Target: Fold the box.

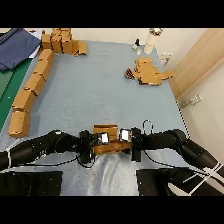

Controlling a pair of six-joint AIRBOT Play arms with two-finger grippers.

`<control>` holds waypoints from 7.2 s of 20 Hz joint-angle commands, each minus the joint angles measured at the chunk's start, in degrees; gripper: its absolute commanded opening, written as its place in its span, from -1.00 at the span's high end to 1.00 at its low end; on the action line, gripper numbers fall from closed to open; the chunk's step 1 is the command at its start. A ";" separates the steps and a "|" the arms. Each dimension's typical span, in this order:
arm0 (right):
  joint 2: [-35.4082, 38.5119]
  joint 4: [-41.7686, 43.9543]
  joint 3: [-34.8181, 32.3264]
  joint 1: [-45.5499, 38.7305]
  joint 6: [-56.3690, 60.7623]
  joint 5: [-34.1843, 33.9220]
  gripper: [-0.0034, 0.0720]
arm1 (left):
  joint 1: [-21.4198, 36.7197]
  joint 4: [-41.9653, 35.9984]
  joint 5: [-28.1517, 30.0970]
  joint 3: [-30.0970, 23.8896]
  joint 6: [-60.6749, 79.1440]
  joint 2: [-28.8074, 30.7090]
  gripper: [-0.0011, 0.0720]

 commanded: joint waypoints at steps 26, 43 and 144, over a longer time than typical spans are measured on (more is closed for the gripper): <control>-5.16 4.20 -0.09 9.11 -2.62 11.28 -0.58 | 0.00 0.00 0.02 -0.02 0.00 -0.04 -0.15; 9.05 -20.33 2.84 -9.60 89.18 -9.07 0.90 | 0.00 0.00 0.02 -0.02 0.02 -0.04 -0.15; -21.24 -35.78 28.55 25.07 120.45 -23.45 0.10 | 0.00 0.00 0.02 -0.02 0.02 -0.04 -0.15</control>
